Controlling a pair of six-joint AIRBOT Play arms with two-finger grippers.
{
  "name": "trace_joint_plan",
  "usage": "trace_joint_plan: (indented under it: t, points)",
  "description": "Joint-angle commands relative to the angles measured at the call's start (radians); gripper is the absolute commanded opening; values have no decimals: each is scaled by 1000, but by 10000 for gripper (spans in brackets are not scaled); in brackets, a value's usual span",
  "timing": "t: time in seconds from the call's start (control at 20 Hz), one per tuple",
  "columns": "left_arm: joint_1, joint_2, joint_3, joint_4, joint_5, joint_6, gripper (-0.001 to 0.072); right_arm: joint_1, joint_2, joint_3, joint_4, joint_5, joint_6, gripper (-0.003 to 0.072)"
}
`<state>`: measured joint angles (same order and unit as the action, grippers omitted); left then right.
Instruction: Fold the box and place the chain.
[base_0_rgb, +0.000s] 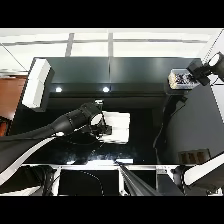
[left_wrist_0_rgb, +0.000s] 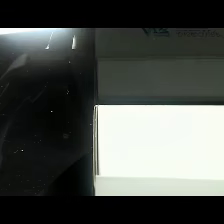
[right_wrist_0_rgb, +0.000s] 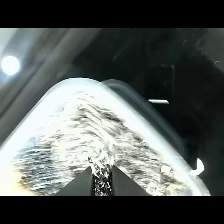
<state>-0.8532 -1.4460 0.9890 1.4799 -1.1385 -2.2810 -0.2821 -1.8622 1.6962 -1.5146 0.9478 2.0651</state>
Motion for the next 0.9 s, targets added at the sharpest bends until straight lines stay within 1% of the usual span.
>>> trace_joint_plan:
  t: [0.0,0.3,0.45,0.55,0.7,0.75,0.85]
  points:
    - [0,0,1,1,-10,0,30,-5,92,1,20,-4,-139,39]
    - [0,0,1,1,-29,0,30,-4,328,1,26,36,-326,38]
    - [0,0,1,1,-27,0,30,-2,476,1,107,63,-491,38]
    - [0,0,1,1,-23,0,30,-2,575,1,143,88,-562,37]
    - [0,0,1,1,-25,0,30,-2,709,1,180,122,-601,37]
    - [0,0,1,1,-26,0,30,-2,750,1,216,138,-611,37]
    - [0,0,1,1,-22,0,30,6,816,1,271,206,-636,37]
